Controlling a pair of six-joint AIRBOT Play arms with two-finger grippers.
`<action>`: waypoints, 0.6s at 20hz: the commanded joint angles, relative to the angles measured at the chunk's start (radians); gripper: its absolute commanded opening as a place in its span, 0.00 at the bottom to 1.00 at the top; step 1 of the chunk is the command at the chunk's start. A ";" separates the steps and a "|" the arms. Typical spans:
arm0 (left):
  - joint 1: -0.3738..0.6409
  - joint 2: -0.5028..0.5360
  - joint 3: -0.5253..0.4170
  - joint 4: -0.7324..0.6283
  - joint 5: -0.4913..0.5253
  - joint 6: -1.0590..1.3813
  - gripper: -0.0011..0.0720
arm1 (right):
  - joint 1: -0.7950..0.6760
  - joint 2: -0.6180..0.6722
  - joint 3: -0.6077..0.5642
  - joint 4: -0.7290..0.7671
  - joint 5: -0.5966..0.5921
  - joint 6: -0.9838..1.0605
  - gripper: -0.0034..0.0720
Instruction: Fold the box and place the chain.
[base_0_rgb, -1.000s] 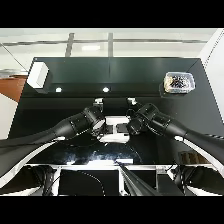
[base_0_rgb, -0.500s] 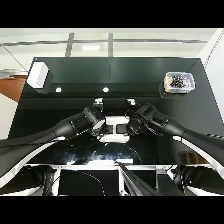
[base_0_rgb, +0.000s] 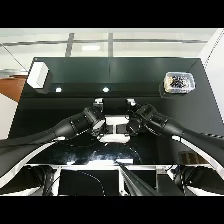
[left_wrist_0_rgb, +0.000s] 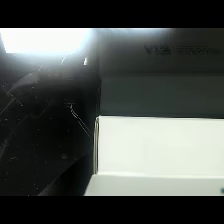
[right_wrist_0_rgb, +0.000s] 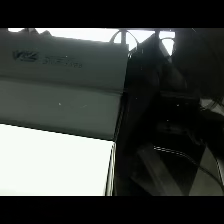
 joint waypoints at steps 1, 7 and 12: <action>0.000 -0.001 0.000 0.000 0.001 0.000 0.05 | 0.001 0.000 0.000 0.005 0.004 -0.004 0.13; 0.000 -0.001 0.000 0.000 0.001 0.000 0.05 | 0.001 0.000 0.000 0.007 0.005 -0.005 0.09; 0.000 -0.001 0.000 0.000 0.001 0.000 0.05 | 0.000 0.000 0.002 0.006 -0.010 -0.005 0.38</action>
